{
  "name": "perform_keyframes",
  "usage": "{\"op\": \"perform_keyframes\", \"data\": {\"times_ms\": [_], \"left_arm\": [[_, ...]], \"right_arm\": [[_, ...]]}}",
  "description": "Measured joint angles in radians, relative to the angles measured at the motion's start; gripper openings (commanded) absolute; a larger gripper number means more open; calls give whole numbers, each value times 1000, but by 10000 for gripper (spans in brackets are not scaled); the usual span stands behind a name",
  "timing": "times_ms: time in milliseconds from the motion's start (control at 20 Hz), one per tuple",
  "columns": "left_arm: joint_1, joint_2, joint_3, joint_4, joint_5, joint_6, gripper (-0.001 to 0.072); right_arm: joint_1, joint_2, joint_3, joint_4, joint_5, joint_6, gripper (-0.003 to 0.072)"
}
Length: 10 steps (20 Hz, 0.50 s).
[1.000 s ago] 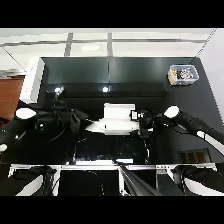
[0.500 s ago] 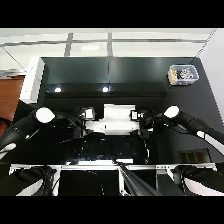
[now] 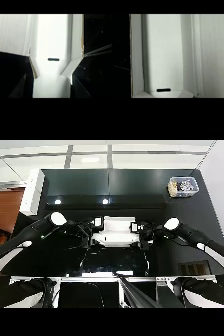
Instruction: Fold the box and place the chain.
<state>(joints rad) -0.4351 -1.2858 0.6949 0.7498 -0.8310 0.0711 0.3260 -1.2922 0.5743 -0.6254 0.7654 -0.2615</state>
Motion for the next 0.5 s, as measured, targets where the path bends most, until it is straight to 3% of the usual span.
{"op": "perform_keyframes", "data": {"times_ms": [50, 100, 500], "left_arm": [[-1, -6, 2, -7, -4, 1, 303], [-1, -10, 2, -11, -10, 2, 279], [-55, -25, 4, -55, 32, 8, 275]], "right_arm": [[0, 0, 0, 0, 0, 0, 495], [0, 0, 0, 0, 0, 0, 495], [0, 0, 0, 0, 0, 0, 495]]}}
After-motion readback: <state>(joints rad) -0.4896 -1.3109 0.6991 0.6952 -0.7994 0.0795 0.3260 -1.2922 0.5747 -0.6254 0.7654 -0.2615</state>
